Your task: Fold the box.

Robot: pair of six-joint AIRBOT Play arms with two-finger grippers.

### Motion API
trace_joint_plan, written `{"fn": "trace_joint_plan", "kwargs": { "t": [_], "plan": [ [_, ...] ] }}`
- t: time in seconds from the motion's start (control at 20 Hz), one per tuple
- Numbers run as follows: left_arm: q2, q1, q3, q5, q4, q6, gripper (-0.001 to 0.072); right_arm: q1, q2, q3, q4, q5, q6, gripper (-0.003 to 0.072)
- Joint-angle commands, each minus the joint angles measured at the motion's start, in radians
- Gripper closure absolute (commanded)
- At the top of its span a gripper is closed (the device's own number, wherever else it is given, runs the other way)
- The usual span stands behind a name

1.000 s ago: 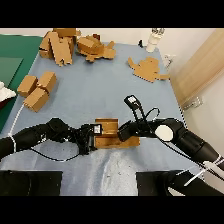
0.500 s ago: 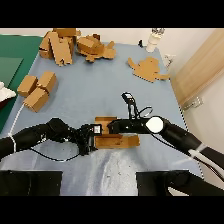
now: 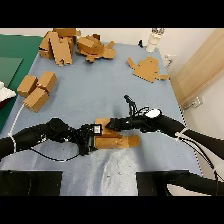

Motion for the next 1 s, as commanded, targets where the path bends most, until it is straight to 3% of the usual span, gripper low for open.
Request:
{"fn": "trace_joint_plan", "kwargs": {
  "t": [0.0, 0.3, 0.55, 0.65, 0.85, 0.9, 0.95],
  "plan": [
    [0.0, 0.0, 0.001, 0.004, 0.0, 0.001, 0.0267, -0.017, -0.048, -0.004, 0.014, 0.034, -0.04, 0.0687],
    [0.0, 0.0, 0.001, 0.002, 0.0, 0.001, 0.0267, -0.023, -0.079, -0.019, 0.05, 0.003, -0.14, 0.0688],
    [0.0, 0.0, 0.001, 0.0, 0.0, 0.001, 0.0267, -0.088, -0.061, -0.029, 0.208, 0.114, -0.279, 0.0686],
    [0.0, 0.0, 0.001, 0.001, 0.0, 0.001, 0.0267, -0.134, -0.012, -0.029, 0.156, 0.148, -0.277, 0.0685],
    [0.0, 0.0, 0.001, 0.001, 0.0, 0.001, 0.0267, -0.3, 0.158, -0.029, -0.12, 0.325, -0.232, 0.0681],
    [0.0, 0.0, 0.001, 0.001, 0.0, 0.001, 0.0267, -0.32, 0.2, -0.03, -0.217, 0.332, -0.225, 0.0635],
    [0.0, 0.0, 0.001, 0.003, 0.0, 0.001, 0.0267, -0.317, 0.24, -0.03, -0.266, 0.31, -0.212, 0.0418]
  ]
}}
